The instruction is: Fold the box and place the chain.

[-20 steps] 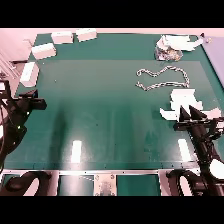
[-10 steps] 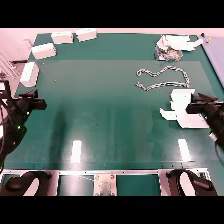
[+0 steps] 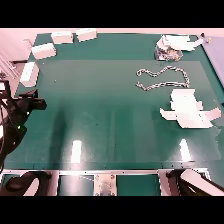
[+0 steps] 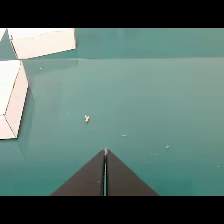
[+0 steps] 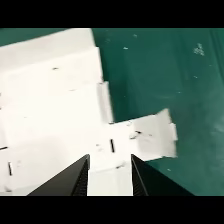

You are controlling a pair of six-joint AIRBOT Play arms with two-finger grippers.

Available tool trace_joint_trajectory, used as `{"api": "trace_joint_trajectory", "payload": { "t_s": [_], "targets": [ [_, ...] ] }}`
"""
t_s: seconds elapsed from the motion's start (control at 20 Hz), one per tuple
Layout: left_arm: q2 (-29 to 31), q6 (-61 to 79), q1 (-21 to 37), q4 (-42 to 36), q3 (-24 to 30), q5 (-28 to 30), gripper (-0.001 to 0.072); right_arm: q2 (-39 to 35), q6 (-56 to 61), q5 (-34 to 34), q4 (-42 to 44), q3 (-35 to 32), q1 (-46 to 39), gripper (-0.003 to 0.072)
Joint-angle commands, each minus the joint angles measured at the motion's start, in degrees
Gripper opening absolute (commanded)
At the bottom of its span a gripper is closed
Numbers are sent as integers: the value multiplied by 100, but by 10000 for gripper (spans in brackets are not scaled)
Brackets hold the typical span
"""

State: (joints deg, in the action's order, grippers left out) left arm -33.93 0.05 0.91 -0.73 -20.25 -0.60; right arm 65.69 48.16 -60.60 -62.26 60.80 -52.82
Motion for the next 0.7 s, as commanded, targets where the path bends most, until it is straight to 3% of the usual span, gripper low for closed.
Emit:
{"api": "trace_joint_trajectory", "payload": {
  "t_s": [0.0,0.2,0.35,0.65],
  "targets": [
    [4,2,2,2,2,0,20,1088,452,-1340,-831,1541,-389,345],
    [4,2,2,2,2,0,20,2592,188,-2750,-643,2979,-293,386],
    [4,0,2,2,2,-2,20,3423,107,-3392,-662,3676,-286,423],
    [4,0,2,2,2,0,20,4072,-70,-3401,-651,4100,-282,431]
  ]
}}
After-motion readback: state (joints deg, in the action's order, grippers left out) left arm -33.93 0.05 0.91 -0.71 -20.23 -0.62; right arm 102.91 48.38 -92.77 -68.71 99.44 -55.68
